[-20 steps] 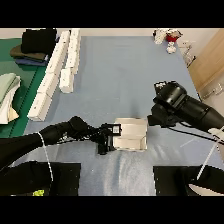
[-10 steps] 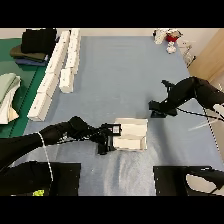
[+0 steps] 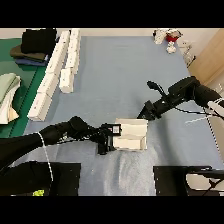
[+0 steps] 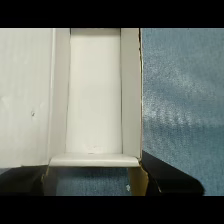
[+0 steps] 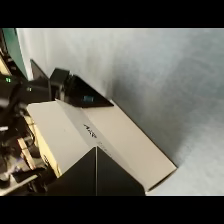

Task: Fold the box.

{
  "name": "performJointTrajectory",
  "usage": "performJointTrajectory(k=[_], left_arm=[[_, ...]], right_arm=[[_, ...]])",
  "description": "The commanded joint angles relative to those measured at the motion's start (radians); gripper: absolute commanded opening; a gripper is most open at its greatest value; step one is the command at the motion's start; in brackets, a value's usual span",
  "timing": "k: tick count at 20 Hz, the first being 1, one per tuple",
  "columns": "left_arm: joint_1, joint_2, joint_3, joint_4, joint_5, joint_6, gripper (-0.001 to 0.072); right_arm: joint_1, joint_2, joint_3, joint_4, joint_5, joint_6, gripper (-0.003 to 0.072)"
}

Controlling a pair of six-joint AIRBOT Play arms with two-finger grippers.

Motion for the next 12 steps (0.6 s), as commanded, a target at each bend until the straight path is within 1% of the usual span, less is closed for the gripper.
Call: performJointTrajectory(k=[1,6,9,12], left_arm=[[0.001,0.001,0.0,0.0,0.0,0.0,0.0498],[0.001,0.001,0.0,0.0,0.0,0.0,0.0498],[0.001,0.001,0.0,0.0,0.0,0.0,0.0498],[0.001,0.001,0.0,0.0,0.0,0.0,0.0498]], right_arm=[[0.069,0.052,-0.013,-0.061,0.0,-0.057,0.0004],[0.225,0.192,-0.124,-0.117,0.145,-0.119,0.0004],[0.27,0.295,-0.198,-0.136,0.281,-0.174,0.0004],[0.327,0.407,-0.298,-0.133,0.411,-0.254,0.0004]])
